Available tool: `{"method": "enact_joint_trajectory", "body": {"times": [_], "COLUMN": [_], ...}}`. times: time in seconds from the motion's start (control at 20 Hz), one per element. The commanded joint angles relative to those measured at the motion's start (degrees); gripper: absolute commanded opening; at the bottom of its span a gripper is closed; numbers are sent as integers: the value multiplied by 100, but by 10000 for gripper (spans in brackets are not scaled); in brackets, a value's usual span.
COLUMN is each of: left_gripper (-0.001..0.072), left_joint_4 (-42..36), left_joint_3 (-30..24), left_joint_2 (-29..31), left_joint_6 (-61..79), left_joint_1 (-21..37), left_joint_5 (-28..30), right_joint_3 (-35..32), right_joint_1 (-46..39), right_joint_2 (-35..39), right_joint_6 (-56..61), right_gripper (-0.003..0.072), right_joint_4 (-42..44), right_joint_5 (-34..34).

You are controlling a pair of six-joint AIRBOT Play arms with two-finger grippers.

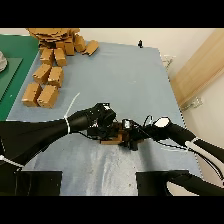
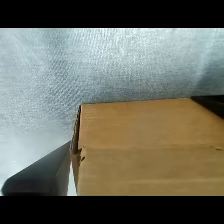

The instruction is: Fold the box.

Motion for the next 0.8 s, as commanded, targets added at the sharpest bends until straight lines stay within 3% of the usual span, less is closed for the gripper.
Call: {"method": "enact_joint_trajectory", "body": {"times": [0.0, 0.05, 0.1, 0.55, 0.6, 0.65, 0.7, 0.75], "left_gripper": [266, 75, 12, 12, 48, 310, 499, 495], "left_joint_4": [42, 48, 46, 20, 20, 20, 20, 22], "left_joint_3": [2, 2, 2, 2, 22, 55, 87, 127], "left_joint_2": [-55, -55, -55, -46, -42, -42, -42, -42], "left_joint_6": [24, 48, 48, 48, 52, 57, 44, 48], "left_joint_1": [-7, -4, -4, -4, -4, -4, 2, 7], "left_joint_5": [-11, -2, -4, -138, -179, -221, -249, -330], "right_joint_3": [-2, -2, -2, -2, -2, -2, -2, -2], "right_joint_1": [-2, -2, -2, -2, -2, -2, -2, -2], "right_joint_2": [2, 2, 2, 2, 2, 2, 2, 2], "right_joint_6": [0, 0, 0, 0, 0, 0, 0, 0], "right_gripper": [542, 542, 542, 542, 542, 542, 542, 542], "right_joint_4": [0, 0, 0, 0, 0, 0, 0, 0], "right_joint_5": [4, 2, 4, 4, 4, 4, 2, 4]}}
